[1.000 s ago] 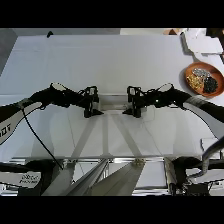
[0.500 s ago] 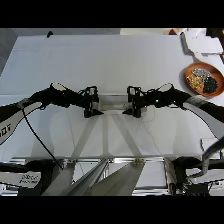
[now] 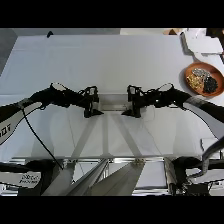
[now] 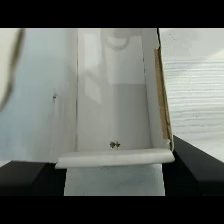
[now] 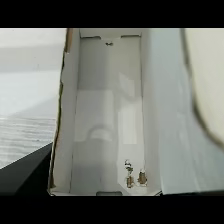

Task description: Fold the box and place the chain.

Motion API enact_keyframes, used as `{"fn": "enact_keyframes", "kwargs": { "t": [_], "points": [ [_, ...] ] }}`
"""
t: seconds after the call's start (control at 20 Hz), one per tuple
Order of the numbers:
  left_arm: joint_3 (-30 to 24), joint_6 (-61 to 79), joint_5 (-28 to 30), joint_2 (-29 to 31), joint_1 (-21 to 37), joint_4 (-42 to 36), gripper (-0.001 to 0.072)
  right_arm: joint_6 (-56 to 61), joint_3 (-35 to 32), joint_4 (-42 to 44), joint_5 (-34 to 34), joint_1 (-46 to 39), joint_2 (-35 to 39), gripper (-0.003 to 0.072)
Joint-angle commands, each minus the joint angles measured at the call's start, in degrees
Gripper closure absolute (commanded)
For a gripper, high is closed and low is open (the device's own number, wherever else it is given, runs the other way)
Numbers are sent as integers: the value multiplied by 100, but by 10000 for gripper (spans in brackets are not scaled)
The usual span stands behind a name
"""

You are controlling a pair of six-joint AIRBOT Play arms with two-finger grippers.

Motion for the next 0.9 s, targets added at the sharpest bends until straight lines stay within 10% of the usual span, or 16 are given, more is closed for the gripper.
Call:
{"fn": "enact_keyframes", "kwargs": {
  "t": [0.0,0.85],
  "points": [
    [-2,0,-7,-2,-2,2,434,2,0,-50,22,0,0,41],
    [0,0,-7,-2,-2,2,434,1561,0,-1945,216,-1069,1377,123]
  ]
}}
